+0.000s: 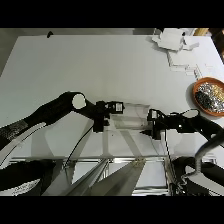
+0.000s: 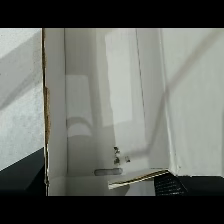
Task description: Fold the box and place the chain.
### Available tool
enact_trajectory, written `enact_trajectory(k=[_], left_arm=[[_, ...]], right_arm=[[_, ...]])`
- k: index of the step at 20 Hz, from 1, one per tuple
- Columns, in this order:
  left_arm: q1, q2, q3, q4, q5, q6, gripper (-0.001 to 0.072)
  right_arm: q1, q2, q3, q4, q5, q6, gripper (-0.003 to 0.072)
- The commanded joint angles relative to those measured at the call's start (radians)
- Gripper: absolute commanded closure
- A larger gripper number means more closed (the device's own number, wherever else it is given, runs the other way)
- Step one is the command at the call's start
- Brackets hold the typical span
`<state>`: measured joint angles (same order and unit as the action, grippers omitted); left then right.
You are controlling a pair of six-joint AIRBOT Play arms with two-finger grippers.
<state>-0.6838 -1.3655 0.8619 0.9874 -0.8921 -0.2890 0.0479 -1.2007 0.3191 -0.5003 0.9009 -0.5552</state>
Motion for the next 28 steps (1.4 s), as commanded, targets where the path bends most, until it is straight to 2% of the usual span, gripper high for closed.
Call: enact_trajectory(k=[1,5,12,14,16,18,22,24,28], left_arm=[[0.011,-0.005,-0.035,-0.008,0.094,0.146,0.0278],[0.009,-0.039,-0.043,-0.053,0.169,0.259,0.0272],[-0.026,-0.067,-0.043,-0.132,0.168,0.378,0.0284],[-0.036,-0.067,-0.043,-0.138,0.147,0.378,0.0381],[-0.047,-0.067,-0.043,-0.144,0.144,0.378,0.0384],[-0.055,-0.067,-0.043,-0.149,0.141,0.378,0.0443],[-0.061,-0.067,-0.043,-0.190,0.150,0.377,0.0455],[-0.061,-0.067,-0.043,-0.193,0.156,0.378,0.0567],[-0.078,-0.076,-0.043,-0.235,0.178,0.378,0.0578]], right_arm=[[0.000,0.000,0.000,0.000,0.000,0.000,0.0219],[0.000,0.000,0.000,0.000,0.000,0.000,0.0219],[0.000,0.000,0.000,0.000,0.000,0.000,0.0219],[0.000,0.000,0.000,0.000,0.000,0.000,0.0219],[0.000,0.000,0.000,0.000,0.000,0.000,0.0219],[0.000,0.000,0.000,0.000,0.000,0.000,0.0219],[0.000,0.000,0.000,0.000,0.000,0.000,0.0219],[0.000,0.000,0.000,0.000,0.000,0.000,0.0219],[0.000,0.000,0.000,0.000,0.000,0.000,0.0219]])
